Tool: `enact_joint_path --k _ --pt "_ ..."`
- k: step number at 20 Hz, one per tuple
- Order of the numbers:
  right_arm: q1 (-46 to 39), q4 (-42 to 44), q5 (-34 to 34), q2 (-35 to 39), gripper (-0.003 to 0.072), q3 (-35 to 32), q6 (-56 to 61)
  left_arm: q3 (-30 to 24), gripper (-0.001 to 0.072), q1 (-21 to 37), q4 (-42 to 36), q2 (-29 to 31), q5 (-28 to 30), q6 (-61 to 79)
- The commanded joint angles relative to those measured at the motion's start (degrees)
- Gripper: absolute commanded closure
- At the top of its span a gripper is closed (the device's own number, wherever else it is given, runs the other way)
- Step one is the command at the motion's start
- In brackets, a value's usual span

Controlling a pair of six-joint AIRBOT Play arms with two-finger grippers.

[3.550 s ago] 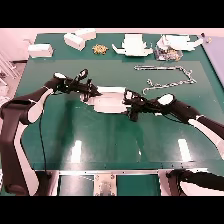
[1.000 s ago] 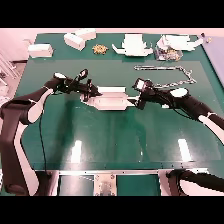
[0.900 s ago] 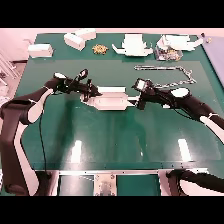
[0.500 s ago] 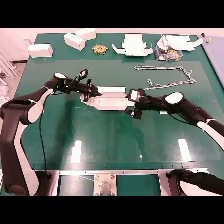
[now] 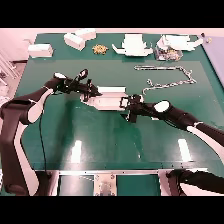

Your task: Fold the box and place the chain.

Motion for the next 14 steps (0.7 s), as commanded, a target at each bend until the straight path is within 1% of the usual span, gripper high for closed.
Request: enact_joint_path --k 1,2,4,9,10,11,14 --pt "2.0 2.2 -9.2 -2.4 -0.0011 0.2 -1.4 0.1 0.0690 0.0 0.0 0.0 0.0 0.0" --pt "2.1 2.3 -11.6 -2.3 -0.0012 0.5 -1.4 0.1 0.0690 0.0 0.0 0.0 0.0 0.0" --pt "2.2 3.2 -14.0 -2.3 -0.0012 2.0 -1.4 0.1 0.0690 0.0 0.0 0.0 0.0 0.0" --pt "0.1 3.7 -13.6 -2.3 -0.0011 4.4 -0.9 0.1 0.0690 0.0 0.0 0.0 0.0 0.0" --pt "-0.3 4.4 -12.7 -2.3 -0.0011 4.4 -0.9 0.1 0.0690 0.0 0.0 0.0 0.0 0.0" --pt "-0.7 4.5 -10.4 -2.4 -0.0011 4.5 -0.9 0.1 0.0690 0.0 0.0 0.0 0.0 0.0" --pt "-3.1 4.5 -0.7 -3.5 -0.0011 6.2 -1.4 0.1 0.0690 0.0 0.0 0.0 0.0 0.0"
